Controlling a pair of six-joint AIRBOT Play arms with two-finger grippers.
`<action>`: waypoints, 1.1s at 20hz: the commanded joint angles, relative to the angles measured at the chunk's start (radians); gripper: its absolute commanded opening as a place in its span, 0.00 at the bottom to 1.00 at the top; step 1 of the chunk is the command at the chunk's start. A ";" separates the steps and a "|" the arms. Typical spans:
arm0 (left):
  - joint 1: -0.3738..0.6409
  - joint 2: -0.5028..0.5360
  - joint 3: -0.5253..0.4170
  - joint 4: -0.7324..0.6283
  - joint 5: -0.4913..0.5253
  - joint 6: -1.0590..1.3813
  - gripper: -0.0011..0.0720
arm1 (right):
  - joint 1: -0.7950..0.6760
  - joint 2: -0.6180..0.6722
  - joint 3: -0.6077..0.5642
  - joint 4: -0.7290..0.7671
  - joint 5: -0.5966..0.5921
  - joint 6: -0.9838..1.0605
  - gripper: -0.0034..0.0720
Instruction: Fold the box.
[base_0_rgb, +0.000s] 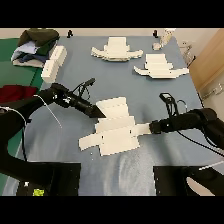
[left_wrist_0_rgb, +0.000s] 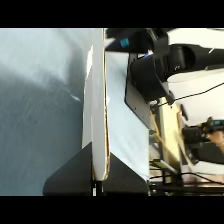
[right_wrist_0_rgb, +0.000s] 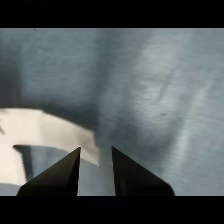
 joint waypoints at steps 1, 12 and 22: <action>-0.055 0.056 0.005 -0.012 0.056 0.134 0.03 | 0.001 0.002 0.050 -0.263 -0.001 0.246 0.45; -0.344 0.371 -0.089 0.122 0.452 0.281 0.03 | 0.001 0.001 0.182 -0.367 0.039 0.400 0.45; -0.554 0.516 -0.360 0.105 0.886 0.334 0.03 | 0.001 0.001 0.182 -0.365 0.038 0.404 0.45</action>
